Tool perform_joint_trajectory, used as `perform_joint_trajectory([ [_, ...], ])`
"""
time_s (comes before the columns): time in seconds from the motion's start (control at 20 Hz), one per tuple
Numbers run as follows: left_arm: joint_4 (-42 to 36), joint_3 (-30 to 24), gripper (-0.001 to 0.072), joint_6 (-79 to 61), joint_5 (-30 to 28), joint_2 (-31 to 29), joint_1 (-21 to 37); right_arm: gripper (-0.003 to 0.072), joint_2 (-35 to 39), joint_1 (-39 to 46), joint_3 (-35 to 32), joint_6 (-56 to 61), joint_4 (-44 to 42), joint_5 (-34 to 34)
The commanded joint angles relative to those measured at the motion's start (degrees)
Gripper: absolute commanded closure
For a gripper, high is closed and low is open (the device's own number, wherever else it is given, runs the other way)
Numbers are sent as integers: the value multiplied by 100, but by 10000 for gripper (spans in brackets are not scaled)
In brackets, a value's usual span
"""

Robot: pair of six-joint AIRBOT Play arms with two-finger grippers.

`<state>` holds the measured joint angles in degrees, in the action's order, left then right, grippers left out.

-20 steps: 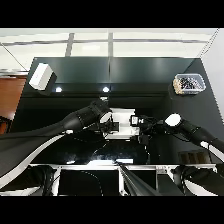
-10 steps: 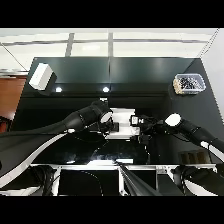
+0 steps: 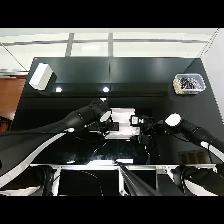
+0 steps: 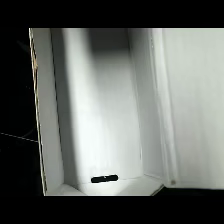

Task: Fold the box and place the chain.

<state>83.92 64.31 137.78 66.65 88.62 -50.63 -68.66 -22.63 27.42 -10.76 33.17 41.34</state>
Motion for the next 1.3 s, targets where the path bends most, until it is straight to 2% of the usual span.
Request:
perform_joint_trajectory([
  [0.0, -33, 2, 686, -153, 52, 4, 35, 37, 79, 2, 37, 402, 4, 2],
  [0.15, 44, 2, 686, -256, 52, 4, 35, 37, 428, 2, 52, 505, 122, 68],
  [0.45, 155, 2, 685, -278, 61, 4, 35, 42, 660, 0, 50, 205, 1228, 315],
  [0.7, 111, 2, 685, -280, -15, 4, 35, 46, 658, 0, 50, 76, 1075, 232],
  [0.75, 111, 2, 685, -280, -15, 4, 35, 202, 658, 0, 50, 61, 988, 232],
  [0.8, 111, 2, 685, -280, -17, 4, 35, 217, 654, 0, 50, 57, 811, 232],
  [0.85, 111, 2, 685, -280, -22, 4, 35, 264, 654, 0, 50, 59, 645, 232],
  [0.9, 111, 2, 684, -280, -22, 4, 37, 265, 649, 0, 50, 59, 472, 232],
  [1.0, 105, 2, 685, -280, -20, 4, 35, 568, 610, 0, 50, 72, 247, 234],
  [1.25, 81, 2, 684, -380, -20, 4, 35, 558, 439, -11, 48, 136, -446, 236],
])
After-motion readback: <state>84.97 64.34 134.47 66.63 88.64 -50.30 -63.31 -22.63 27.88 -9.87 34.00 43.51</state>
